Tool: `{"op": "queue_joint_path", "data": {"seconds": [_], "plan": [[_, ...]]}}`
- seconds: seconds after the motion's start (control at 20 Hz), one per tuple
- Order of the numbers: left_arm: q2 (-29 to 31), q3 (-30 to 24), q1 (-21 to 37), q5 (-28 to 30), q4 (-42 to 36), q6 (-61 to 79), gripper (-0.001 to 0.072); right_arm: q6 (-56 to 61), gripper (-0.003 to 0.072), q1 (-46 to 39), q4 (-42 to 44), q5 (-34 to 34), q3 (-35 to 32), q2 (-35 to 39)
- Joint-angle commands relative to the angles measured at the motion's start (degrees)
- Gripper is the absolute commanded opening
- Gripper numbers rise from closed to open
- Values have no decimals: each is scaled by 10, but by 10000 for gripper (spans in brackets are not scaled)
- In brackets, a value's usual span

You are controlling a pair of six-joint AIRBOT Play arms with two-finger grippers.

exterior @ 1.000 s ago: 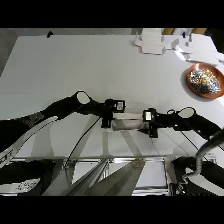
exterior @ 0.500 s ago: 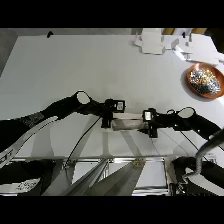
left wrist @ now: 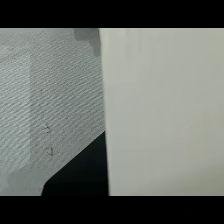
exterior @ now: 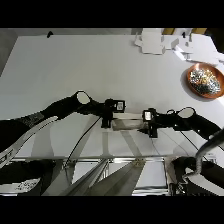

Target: Fold the box and place the chain.

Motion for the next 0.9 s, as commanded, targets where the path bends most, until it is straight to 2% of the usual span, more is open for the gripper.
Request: {"op": "queue_joint_path", "data": {"seconds": [0.0,0.2,0.25,0.3,0.35,0.4,0.5,0.6,0.7,0.85], "plan": [[0,0,0,0,0,0,10,0,268,0,0,0,0,0],[0,0,0,-21,0,0,13,0,268,0,0,0,0,0],[1,0,0,-22,1,0,57,0,268,0,0,0,0,0],[2,0,1,-23,1,0,200,0,268,0,0,0,0,0],[3,0,3,-24,1,-1,374,0,268,0,0,0,0,0],[5,0,6,-25,2,-5,470,0,268,0,0,0,0,0],[19,0,18,-26,21,-30,590,0,268,0,0,0,0,0],[41,0,35,-26,65,-80,644,0,268,0,0,0,0,0],[63,0,55,-38,117,-132,644,0,268,0,0,0,0,0],[95,0,84,-102,171,-192,624,0,268,0,0,0,0,0]]}}
